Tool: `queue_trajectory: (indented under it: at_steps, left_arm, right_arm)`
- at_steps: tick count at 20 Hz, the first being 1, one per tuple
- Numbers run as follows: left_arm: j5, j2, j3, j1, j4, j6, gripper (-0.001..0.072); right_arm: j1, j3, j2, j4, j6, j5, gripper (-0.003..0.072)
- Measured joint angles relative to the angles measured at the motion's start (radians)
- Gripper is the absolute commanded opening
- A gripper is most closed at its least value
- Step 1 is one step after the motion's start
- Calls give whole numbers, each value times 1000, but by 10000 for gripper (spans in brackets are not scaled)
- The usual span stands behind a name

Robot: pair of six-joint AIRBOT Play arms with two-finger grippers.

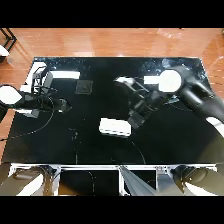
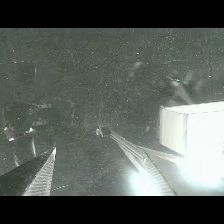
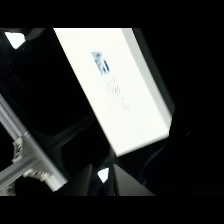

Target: Fold the box and place the chain.

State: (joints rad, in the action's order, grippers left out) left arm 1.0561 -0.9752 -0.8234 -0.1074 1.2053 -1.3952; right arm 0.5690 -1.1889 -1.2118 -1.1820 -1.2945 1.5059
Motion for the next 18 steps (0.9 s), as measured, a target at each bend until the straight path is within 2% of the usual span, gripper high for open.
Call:
queue_trajectory:
  at_steps: [2,4,9,13,18]
  left_arm:
    - [0,0,0,-4,-11,0,641]
    - [-1,0,0,-12,-19,3,641]
    - [-11,-10,0,-42,-27,16,641]
    - [-11,-15,0,-59,-32,19,641]
    - [-8,-16,0,-64,-35,19,641]
  right_arm:
    - [-15,108,74,19,-142,-9,18]
    - [-23,227,125,101,-233,-111,18]
    - [-29,474,167,417,-321,-529,18]
    - [-14,538,169,534,-335,-676,18]
    - [33,558,91,656,-286,-750,18]
